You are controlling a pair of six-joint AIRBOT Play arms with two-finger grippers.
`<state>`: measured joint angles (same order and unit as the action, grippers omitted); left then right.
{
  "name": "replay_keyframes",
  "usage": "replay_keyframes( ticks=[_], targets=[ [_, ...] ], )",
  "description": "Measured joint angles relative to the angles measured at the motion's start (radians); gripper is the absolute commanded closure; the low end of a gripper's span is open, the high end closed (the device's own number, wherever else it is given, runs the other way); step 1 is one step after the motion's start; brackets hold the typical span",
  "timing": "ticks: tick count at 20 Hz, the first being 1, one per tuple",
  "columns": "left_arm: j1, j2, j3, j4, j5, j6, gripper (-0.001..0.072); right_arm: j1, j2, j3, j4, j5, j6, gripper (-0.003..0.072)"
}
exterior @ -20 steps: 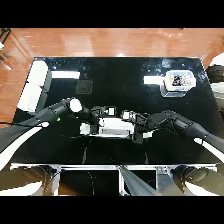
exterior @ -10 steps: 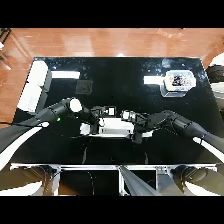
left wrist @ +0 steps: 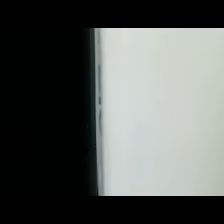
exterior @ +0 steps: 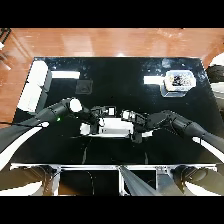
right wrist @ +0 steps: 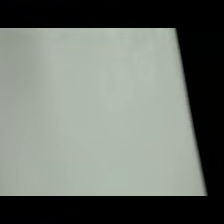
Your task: Fold the box and place the chain.
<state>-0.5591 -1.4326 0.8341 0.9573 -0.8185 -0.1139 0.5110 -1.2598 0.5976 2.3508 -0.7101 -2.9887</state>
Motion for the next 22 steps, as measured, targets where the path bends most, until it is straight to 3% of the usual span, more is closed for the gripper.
replay_keyframes(
  ticks=[8, 10, 14, 22],
  targets=[
    [0.000, 0.000, 0.000, 0.000, -0.001, 0.000, 0.0693, 0.000, 0.004, 0.000, -0.045, -0.001, 0.000, -0.0005],
    [0.000, 0.000, 0.000, 0.000, -0.001, 0.000, 0.0693, 0.000, 0.004, 0.000, -0.050, 0.000, 0.000, 0.0139],
    [0.000, 0.000, 0.000, 0.000, -0.001, 0.000, 0.0692, 0.000, 0.004, 0.000, -0.054, -0.003, 0.000, 0.0165],
    [0.000, 0.000, 0.000, 0.000, -0.001, 0.000, 0.0693, 0.000, 0.004, -0.001, -0.055, -0.010, 0.007, 0.0145]
  ],
)
